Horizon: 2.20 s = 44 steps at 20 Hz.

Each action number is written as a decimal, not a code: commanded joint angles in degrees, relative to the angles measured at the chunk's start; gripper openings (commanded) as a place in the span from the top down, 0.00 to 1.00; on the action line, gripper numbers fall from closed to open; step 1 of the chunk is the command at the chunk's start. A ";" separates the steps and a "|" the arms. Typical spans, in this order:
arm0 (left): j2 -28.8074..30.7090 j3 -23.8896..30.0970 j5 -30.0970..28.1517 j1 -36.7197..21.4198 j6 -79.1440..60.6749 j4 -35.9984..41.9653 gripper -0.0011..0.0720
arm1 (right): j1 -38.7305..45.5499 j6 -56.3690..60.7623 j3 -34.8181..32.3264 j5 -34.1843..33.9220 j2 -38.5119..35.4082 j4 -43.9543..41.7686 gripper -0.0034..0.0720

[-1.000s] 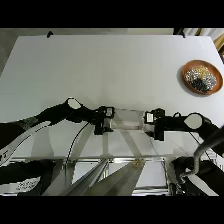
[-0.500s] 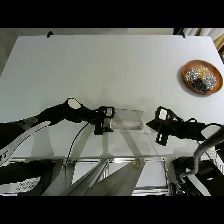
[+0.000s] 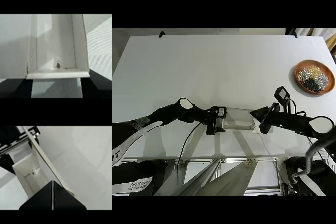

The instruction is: Fold the box and place the chain.

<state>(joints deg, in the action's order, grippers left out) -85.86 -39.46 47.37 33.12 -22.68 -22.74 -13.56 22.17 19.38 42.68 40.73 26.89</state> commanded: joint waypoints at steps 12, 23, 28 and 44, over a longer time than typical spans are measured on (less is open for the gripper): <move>-0.02 0.02 -0.02 -0.07 -0.02 0.00 0.94 | -0.07 1.38 0.00 -6.29 15.67 -1.22 0.94; -0.02 0.02 -0.02 -0.07 -0.02 0.00 0.94 | 0.00 1.42 0.02 0.48 12.13 -0.09 0.94; -0.02 0.02 0.00 -0.07 -0.02 0.00 0.94 | 0.00 3.37 0.04 5.25 0.46 14.47 0.94; -0.02 0.02 0.00 -0.07 -0.02 0.00 0.94 | -5.11 -18.93 -2.78 0.66 -0.26 36.94 0.63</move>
<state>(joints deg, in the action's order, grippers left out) -85.86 -39.44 47.40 33.12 -22.70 -22.72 -15.90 8.27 17.08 48.18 36.56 65.54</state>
